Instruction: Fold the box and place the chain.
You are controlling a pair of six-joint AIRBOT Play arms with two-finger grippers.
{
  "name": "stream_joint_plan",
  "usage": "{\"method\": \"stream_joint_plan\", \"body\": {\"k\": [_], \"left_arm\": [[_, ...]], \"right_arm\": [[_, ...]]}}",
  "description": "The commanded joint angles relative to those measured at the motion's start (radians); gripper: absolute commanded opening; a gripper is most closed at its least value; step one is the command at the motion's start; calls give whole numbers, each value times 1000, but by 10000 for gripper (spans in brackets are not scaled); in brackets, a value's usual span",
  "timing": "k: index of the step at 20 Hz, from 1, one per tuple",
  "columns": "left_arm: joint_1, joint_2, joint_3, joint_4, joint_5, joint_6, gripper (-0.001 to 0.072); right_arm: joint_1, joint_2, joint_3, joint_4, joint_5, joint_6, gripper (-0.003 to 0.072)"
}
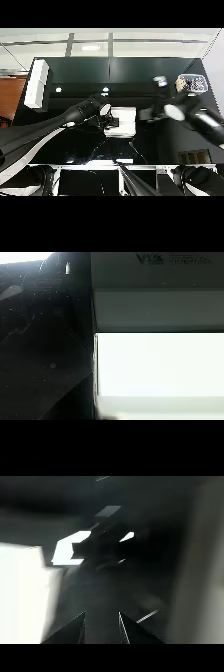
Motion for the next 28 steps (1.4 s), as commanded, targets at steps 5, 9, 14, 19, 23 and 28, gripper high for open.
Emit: {"method": "stream_joint_plan", "body": {"k": [5,9,14,19,23,28], "left_arm": [[0,0,0,0,0,0,26],[0,0,0,0,6,0,27],[0,0,0,0,6,0,26],[0,0,0,0,2,0,26],[0,0,0,-1,2,0,26],[0,0,0,0,-1,0,26]], "right_arm": [[-457,80,-159,-347,-383,14,720],[-700,-103,-84,-47,-569,-45,720],[-864,-431,359,151,-360,-100,720],[-903,-694,643,157,-207,-103,678],[-903,-805,726,156,-214,-49,611],[-920,-864,738,144,-228,32,601]]}}
